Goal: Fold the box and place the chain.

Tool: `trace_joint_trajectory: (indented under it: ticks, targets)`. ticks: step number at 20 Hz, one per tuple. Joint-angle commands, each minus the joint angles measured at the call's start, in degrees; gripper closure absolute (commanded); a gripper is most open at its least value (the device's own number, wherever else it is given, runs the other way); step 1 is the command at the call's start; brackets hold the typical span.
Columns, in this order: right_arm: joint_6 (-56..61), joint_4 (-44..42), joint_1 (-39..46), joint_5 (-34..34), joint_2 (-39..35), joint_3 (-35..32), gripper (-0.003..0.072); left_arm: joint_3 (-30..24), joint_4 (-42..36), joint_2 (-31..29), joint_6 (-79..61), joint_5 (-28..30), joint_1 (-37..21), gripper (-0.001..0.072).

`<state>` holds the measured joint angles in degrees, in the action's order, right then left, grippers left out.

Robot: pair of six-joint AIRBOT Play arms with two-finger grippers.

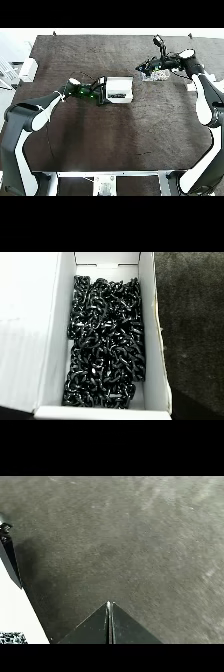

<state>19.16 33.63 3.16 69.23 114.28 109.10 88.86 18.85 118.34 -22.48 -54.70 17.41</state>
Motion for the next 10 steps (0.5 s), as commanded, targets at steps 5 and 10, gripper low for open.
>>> trace_joint_trajectory:
  ticks: [5,10]
  targets:
    - [-1.90,-1.29,-2.14,6.97,1.31,1.16,0.0645,0.00,0.07,-0.02,0.04,-0.42,-0.04,0.0244]
    - [-1.38,-1.31,-2.84,14.08,1.86,1.16,0.0633,0.00,0.07,-0.02,0.04,-0.42,-0.04,0.0243]
